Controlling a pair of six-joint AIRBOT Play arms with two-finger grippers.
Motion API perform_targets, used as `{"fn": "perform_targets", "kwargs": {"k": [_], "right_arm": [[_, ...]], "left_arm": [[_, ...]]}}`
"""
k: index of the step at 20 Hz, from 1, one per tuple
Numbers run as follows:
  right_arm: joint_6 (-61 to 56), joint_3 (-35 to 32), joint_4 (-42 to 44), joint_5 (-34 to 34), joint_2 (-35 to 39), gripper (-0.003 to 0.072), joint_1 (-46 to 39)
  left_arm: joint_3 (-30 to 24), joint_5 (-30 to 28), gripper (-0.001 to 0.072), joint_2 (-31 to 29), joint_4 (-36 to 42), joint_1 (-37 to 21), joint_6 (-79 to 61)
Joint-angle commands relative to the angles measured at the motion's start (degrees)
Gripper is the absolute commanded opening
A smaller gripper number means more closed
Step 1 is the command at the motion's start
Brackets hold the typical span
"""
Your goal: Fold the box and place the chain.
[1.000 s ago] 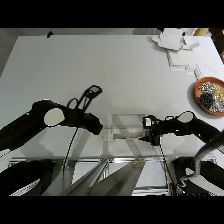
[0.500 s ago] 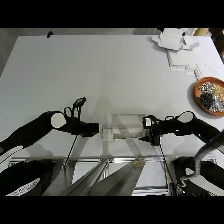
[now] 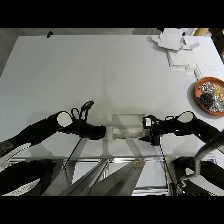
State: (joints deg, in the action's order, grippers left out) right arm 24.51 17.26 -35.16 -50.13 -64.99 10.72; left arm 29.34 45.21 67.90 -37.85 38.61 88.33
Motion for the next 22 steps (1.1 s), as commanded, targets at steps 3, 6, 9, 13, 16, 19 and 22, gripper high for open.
{"fn": "perform_targets", "kwargs": {"k": [3,6,9,13,16,19,22], "right_arm": [[0.0,0.0,0.0,0.0,0.0,0.0406,0.0],[0.0,0.0,0.0,0.0,0.0,0.0406,0.0],[0.0,0.0,0.0,0.0,0.0,0.0406,0.0],[0.0,0.0,0.0,0.0,0.0,0.0406,0.0],[0.0,0.0,0.0,0.0,0.0,0.0406,0.0],[0.0,0.0,0.0,0.0,0.0,0.0406,0.0],[0.0,0.0,0.0,0.0,0.0,0.0406,0.0]], "left_arm": [[2.1,-1.1,0.0047,-2.5,1.2,1.7,-0.9],[2.1,-1.5,0.0167,-2.5,1.2,2.8,-0.7],[2.9,-1.6,0.0253,-2.5,1.2,3.7,-0.7],[4.1,-1.7,0.029,-2.4,1.0,3.6,-0.7],[4.1,-1.7,0.0291,-2.4,0.9,3.6,-0.7],[4.7,-2.0,0.0292,-2.0,0.1,4.6,0.1],[8.5,-1.0,0.0292,0.8,-8.5,6.3,9.4]]}}
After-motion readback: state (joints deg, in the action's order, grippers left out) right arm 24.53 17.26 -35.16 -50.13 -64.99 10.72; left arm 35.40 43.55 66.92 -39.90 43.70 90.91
